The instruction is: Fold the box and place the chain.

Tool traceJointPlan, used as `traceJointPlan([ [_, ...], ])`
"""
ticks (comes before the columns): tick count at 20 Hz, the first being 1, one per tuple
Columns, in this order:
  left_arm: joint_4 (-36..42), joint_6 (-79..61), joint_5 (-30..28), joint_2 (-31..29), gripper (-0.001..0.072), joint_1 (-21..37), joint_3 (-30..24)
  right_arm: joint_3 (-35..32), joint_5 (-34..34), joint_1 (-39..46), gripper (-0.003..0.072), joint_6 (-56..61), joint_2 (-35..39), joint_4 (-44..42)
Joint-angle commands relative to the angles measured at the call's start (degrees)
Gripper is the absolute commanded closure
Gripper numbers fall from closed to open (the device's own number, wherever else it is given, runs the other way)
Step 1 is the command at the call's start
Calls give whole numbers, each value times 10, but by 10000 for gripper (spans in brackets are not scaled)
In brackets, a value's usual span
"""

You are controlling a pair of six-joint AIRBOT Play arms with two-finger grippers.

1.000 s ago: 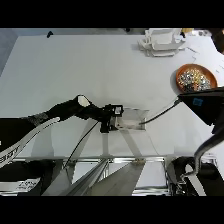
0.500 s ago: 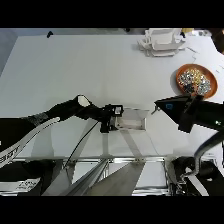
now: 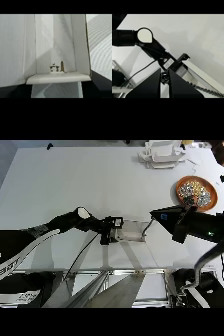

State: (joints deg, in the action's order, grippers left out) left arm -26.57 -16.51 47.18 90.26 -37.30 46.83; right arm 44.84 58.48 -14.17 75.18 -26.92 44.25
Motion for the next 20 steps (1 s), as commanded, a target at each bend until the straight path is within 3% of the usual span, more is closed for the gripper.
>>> traceJointPlan([
  [1,0,0,0,0,562,1,0,0,-12,-2,670,0,-2,-5],
  [6,0,0,0,0,562,1,0,-1,-16,-15,670,-11,-39,-16],
  [10,0,0,0,0,562,1,0,-1,22,-82,670,-2,-90,80],
  [14,0,0,0,0,562,1,0,-2,65,-96,670,31,-105,169],
  [20,0,0,0,0,562,1,0,-44,64,-96,669,31,-106,167],
])
